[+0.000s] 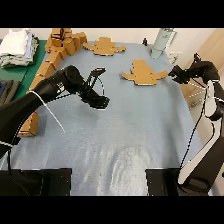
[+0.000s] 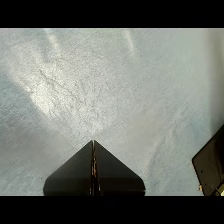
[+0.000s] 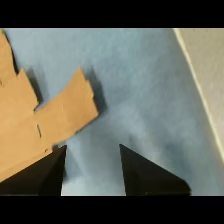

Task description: Fold the box.

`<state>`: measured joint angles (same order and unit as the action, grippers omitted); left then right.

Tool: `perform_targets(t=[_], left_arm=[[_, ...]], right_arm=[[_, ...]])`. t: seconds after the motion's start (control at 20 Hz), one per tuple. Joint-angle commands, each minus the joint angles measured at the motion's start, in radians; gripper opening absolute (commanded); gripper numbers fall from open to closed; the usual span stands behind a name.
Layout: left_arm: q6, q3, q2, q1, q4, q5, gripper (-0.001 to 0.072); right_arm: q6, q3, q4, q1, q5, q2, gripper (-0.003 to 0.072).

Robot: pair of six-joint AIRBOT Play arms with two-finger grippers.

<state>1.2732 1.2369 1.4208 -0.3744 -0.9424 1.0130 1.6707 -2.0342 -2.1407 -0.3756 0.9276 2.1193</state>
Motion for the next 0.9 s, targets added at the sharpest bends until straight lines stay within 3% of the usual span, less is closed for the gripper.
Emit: perform_targets(t=[0.0, 0.1, 0.45, 0.55, 0.65, 0.75, 0.85], left_arm=[[0.000, 0.000, 0.001, 0.000, 0.000, 0.000, 0.0010], [0.000, 0.000, 0.001, 0.000, 0.000, 0.000, 0.0011], [0.000, 0.000, 0.001, 0.000, 0.000, 0.000, 0.0010], [0.000, 0.000, 0.001, 0.000, 0.000, 0.000, 0.0010], [0.000, 0.000, 0.001, 0.000, 0.000, 0.000, 0.0010], [0.000, 0.000, 0.001, 0.000, 0.000, 0.000, 0.0010], [0.000, 0.000, 0.000, 0.000, 0.000, 0.000, 0.0010]], right_arm=[[0.067, -0.046, -0.027, -0.003, -0.111, 0.070, 0.0514], [0.096, -0.046, -0.045, 0.006, -0.150, 0.086, 0.0385], [0.121, -0.046, -0.065, 0.059, -0.232, 0.099, 0.0371], [0.130, -0.047, -0.075, 0.066, -0.238, 0.098, 0.0274], [0.130, -0.047, -0.084, 0.073, -0.227, 0.098, 0.0268], [0.143, -0.048, -0.097, 0.079, -0.203, 0.095, 0.0126], [0.197, -0.048, -0.116, 0.087, -0.182, 0.080, 0.0085]])
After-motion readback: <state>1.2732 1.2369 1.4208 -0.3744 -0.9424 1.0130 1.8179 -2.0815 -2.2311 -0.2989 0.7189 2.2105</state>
